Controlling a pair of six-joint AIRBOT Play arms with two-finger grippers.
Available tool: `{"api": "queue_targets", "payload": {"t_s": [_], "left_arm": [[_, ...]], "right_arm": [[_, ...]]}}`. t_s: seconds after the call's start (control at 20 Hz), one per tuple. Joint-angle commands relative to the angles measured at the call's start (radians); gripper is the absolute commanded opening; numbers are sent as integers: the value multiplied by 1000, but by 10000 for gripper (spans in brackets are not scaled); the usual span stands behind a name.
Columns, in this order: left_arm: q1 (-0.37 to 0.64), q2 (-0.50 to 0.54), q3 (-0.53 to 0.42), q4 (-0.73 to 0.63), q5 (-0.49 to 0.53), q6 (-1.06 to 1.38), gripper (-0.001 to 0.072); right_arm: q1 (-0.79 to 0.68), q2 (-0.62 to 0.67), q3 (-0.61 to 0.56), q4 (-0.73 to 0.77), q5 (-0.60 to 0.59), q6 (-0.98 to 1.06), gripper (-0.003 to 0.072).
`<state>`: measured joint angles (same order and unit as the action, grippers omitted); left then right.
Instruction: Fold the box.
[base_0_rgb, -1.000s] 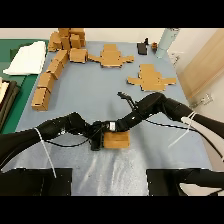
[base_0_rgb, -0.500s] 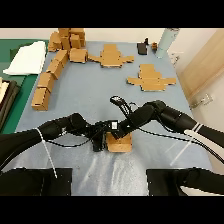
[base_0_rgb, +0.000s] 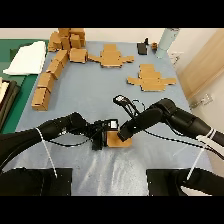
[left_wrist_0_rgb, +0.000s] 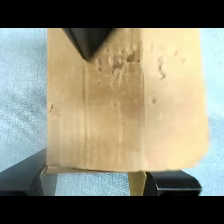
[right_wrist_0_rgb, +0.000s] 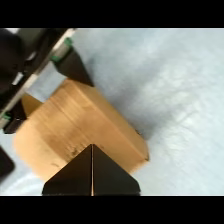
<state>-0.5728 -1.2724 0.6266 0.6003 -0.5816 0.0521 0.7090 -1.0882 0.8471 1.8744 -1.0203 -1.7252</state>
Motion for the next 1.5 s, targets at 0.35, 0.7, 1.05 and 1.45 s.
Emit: {"api": "queue_targets", "payload": {"t_s": [0.35,0.7,1.05,1.45], "left_arm": [[0,1,0,2,-4,3,468],[0,1,0,2,-5,3,467],[0,1,0,2,-4,3,467],[0,1,0,2,-4,3,467]], "right_arm": [[41,188,-122,-146,69,-15,4],[159,259,-235,-301,336,-156,4],[314,283,-278,-443,324,-214,4],[323,275,-306,-485,339,-214,149]]}}
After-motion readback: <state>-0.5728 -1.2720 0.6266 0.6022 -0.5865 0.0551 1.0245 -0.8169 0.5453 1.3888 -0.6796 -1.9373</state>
